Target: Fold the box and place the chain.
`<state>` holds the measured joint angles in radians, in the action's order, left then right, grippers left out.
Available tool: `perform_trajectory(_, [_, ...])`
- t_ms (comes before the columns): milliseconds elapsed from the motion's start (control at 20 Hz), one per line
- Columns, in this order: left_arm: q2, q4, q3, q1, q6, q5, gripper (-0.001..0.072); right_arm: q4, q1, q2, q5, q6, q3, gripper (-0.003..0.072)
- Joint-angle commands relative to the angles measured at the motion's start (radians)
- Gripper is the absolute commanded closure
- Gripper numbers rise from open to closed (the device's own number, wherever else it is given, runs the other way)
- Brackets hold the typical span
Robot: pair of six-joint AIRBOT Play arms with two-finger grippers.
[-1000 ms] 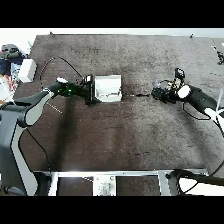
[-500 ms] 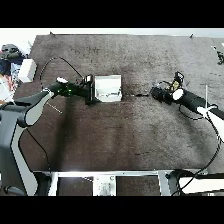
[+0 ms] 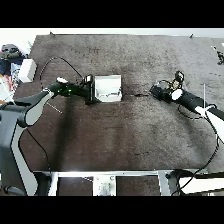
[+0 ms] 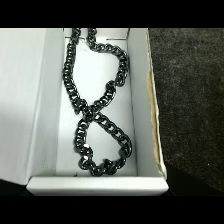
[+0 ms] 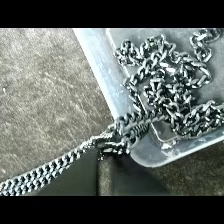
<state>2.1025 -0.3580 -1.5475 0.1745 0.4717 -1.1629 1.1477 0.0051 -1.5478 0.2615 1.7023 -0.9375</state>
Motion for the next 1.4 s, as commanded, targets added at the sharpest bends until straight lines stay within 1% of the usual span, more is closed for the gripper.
perform_trajectory(0, [0.0, 0.0, 0.0, 0.0, 0.0, 0.0, 0.0547, -0.01, 0.002, 0.0, -0.01, -0.003, -0.001, 0.0656])
perform_trajectory(50, [0.0, 0.0, 0.0, 0.0, 0.0, 0.0, 0.0547, -0.015, 0.005, 0.003, 0.008, -0.004, -0.001, 0.0674])
perform_trajectory(200, [0.0, 0.0, 0.0, 0.0, 0.0, 0.0, 0.0547, -0.011, 0.038, 0.037, 0.085, -0.011, -0.001, 0.0674])
perform_trajectory(350, [0.0, 0.0, 0.0, 0.0, 0.0, 0.0, 0.0547, -0.012, 0.122, 0.14, 0.131, -0.043, -0.001, 0.0674])
perform_trajectory(450, [0.0, 0.0, 0.0, 0.0, 0.0, 0.0, 0.0547, -0.011, 0.195, 0.237, 0.105, -0.057, -0.002, 0.0674])
perform_trajectory(600, [0.0, 0.0, 0.0, 0.0, 0.0, 0.0, 0.0547, -0.011, 0.294, 0.343, -0.021, -0.057, -0.003, 0.0674])
perform_trajectory(650, [0.0, 0.0, 0.0, 0.0, 0.0, 0.0, 0.0547, -0.01, 0.328, 0.364, -0.055, -0.057, -0.019, 0.0675])
perform_trajectory(850, [0.0, 0.0, 0.0, 0.0, 0.0, 0.0, 0.0547, 0.063, 0.413, 0.373, -0.072, -0.064, -0.16, 0.0675])
perform_trajectory(1050, [0.0, 0.0, 0.0, 0.0, 0.0, 0.0, 0.0546, 0.107, 0.46, 0.373, -0.088, -0.068, -0.26, 0.0675])
perform_trajectory(1150, [0.0, 0.0, 0.0, 0.0, 0.0, 0.0, 0.0547, 0.123, 0.479, 0.373, -0.108, -0.068, -0.284, 0.0675])
perform_trajectory(1350, [0.0, 0.0, 0.0, 0.0, 0.0, 0.0, 0.0547, 0.121, 0.52, 0.352, -0.143, -0.068, -0.284, 0.0675])
